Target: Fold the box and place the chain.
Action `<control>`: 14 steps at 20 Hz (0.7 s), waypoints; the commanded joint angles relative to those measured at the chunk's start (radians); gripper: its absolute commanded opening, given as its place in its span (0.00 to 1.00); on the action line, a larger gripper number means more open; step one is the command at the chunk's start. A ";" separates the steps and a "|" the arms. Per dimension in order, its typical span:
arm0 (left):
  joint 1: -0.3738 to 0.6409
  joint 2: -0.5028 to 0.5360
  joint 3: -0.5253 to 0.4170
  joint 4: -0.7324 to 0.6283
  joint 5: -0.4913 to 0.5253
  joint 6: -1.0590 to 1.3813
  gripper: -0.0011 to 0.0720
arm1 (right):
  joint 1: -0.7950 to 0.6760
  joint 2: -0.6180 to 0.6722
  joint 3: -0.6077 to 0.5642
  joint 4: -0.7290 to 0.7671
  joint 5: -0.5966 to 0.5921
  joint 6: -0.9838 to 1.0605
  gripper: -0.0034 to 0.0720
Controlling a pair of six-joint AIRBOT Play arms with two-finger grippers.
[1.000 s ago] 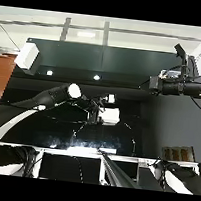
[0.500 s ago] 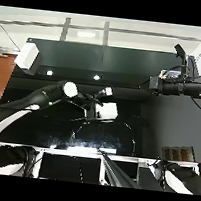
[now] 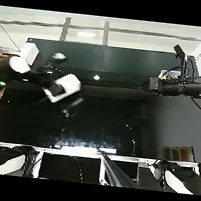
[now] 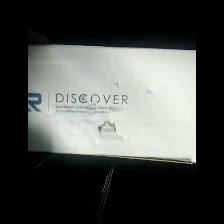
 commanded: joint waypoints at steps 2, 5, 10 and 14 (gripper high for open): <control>0.411 0.004 0.000 0.030 0.052 -0.059 0.57 | 0.001 0.000 0.000 -0.014 0.001 0.000 0.08; 0.553 -0.038 0.001 0.028 0.203 -0.059 0.57 | 0.001 0.000 0.000 -0.013 -0.024 0.001 0.08; 0.595 -0.146 0.035 0.027 0.325 -0.019 0.57 | 0.001 0.000 0.000 -0.011 -0.027 0.009 0.08; 0.594 -0.258 0.115 0.000 0.335 -0.026 0.57 | 0.001 0.000 0.000 -0.010 -0.026 0.023 0.08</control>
